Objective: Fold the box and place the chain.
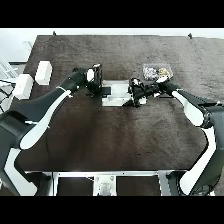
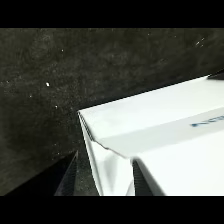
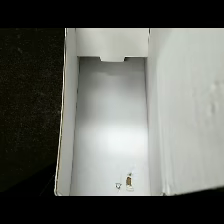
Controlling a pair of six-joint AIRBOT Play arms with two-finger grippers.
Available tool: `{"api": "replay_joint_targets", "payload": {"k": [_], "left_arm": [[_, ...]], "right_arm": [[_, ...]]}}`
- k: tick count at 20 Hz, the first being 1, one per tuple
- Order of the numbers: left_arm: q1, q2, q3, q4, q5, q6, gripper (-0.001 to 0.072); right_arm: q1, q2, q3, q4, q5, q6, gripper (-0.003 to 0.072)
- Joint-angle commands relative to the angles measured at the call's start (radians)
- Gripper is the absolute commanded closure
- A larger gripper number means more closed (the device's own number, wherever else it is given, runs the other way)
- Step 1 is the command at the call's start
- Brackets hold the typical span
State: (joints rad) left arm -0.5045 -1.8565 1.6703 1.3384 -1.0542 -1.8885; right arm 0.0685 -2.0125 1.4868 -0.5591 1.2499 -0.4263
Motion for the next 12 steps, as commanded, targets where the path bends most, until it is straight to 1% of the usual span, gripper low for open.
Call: {"api": "replay_joint_targets", "payload": {"k": [1,3,6,8,12], "left_arm": [[-0.014,-0.045,0.078,0.066,-0.146,-0.097,0.0321],[-0.026,-0.077,0.138,0.107,-0.224,-0.138,0.0322],[-0.029,-0.130,0.213,0.110,-0.312,-0.174,0.0321],[-0.040,-0.151,0.243,0.133,-0.338,-0.193,0.0321],[-0.042,-0.198,0.310,0.137,-0.380,-0.210,0.0322]], "right_arm": [[-0.001,0.000,0.000,0.000,0.000,0.000,0.0208],[0.000,0.000,0.000,0.000,0.000,0.000,0.0208],[-0.001,0.000,0.000,0.000,0.000,0.000,0.0208],[-0.001,0.000,0.000,0.000,0.000,0.000,0.0208],[0.000,0.000,0.000,0.000,0.000,0.000,0.0208]]}}
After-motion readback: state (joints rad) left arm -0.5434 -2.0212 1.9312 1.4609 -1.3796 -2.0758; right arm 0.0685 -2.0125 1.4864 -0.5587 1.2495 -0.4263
